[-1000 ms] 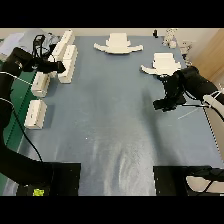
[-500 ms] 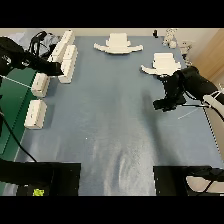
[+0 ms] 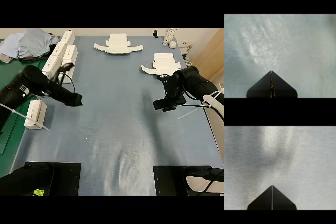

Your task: Fold the box.

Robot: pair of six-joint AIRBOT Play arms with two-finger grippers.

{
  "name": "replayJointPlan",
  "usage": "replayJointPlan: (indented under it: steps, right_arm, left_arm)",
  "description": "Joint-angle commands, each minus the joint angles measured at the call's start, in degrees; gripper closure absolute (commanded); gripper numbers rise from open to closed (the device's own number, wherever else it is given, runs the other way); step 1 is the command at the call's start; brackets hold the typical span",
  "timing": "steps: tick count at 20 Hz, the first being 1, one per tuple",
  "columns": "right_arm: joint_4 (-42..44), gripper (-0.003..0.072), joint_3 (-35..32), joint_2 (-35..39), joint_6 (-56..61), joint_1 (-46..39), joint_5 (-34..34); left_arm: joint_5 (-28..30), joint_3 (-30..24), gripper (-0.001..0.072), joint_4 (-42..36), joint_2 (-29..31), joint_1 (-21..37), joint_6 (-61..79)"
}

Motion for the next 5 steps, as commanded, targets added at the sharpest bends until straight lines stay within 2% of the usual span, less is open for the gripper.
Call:
replayJointPlan:
  steps: [1, 5]
  right_arm:
    - [0.0, 0.0682, 0.0, 0.0, 0.0, 0.0, 0.0]
    - [0.0, 0.0682, 0.1, 0.0, 0.0, 0.0, 0.0]
  left_arm:
    - [0.6, -4.7, 0.0694, 0.0, 1.7, -5.0, -1.1]
    - [0.6, -4.7, 0.0694, 0.0, 1.7, -6.2, -1.1]
